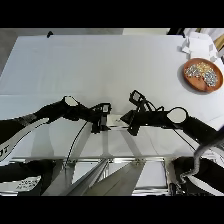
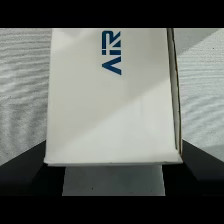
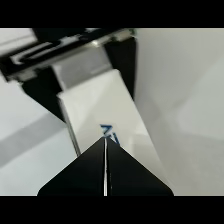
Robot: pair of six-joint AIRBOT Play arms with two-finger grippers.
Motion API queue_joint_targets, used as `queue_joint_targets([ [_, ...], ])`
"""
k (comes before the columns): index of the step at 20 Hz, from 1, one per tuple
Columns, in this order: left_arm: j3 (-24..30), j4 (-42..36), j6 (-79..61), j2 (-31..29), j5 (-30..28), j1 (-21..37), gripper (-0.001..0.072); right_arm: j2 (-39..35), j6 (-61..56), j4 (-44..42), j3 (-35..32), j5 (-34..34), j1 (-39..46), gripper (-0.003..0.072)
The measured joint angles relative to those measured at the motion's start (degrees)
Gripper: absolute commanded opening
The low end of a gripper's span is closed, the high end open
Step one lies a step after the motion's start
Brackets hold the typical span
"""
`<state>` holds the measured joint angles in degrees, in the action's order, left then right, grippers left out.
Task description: Fold the box and place the chain.
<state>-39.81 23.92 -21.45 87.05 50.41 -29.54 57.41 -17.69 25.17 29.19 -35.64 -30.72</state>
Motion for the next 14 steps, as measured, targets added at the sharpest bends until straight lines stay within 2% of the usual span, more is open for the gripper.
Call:
queue_joint_targets([
  [2,0.00,0.04,-0.02,0.00,0.00,0.00,0.0207,-1.97,-3.52,1.07,1.84,-0.02,0.39,0.0020],
  [4,0.00,0.04,-0.13,0.00,0.00,0.00,0.0207,-3.61,-11.39,5.88,4.15,-1.51,1.60,0.0020],
  [6,0.00,0.07,-0.13,0.00,0.00,0.00,0.0207,-4.63,-22.56,15.15,6.80,-4.13,4.09,0.0020],
  [10,0.00,0.07,-0.13,0.00,0.00,0.00,0.0207,-5.38,-43.01,38.27,9.90,-13.64,11.89,0.0020],
  [14,0.00,0.09,-0.13,0.00,0.00,0.00,0.0207,-4.76,-53.16,49.70,10.69,-19.61,19.37,0.0020],
])
